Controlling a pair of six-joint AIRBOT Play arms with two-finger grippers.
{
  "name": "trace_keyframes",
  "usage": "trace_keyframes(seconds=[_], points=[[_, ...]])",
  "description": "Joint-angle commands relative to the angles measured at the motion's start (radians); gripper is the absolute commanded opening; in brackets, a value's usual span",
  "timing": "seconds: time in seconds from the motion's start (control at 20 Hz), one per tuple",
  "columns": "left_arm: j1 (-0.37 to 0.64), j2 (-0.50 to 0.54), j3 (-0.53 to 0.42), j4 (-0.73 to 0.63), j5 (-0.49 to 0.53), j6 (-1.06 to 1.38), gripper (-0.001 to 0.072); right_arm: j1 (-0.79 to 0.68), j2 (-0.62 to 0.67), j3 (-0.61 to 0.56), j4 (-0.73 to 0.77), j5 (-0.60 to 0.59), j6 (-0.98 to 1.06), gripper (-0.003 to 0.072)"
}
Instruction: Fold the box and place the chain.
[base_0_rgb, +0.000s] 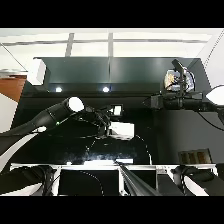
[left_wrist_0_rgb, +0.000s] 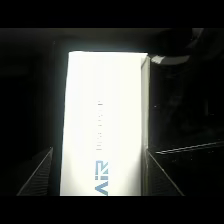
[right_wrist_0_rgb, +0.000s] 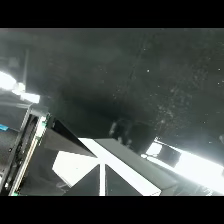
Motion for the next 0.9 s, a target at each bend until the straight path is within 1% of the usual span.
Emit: trace_keyframes(seconds=[0.0,0.65,0.85], points=[[-0.002,-0.013,0.002,0.0,-0.003,-0.005,0.0697,0.0,0.001,0.0,-0.017,0.0,0.001,0.0042],[-0.004,-0.055,0.002,0.001,-0.001,-0.029,0.07,0.0,0.001,0.0,-0.018,-0.002,0.001,0.0043],[-0.046,-0.087,0.002,0.028,0.027,-0.092,0.0699,0.0,0.001,0.0,-0.022,-0.017,0.0,0.0043]])
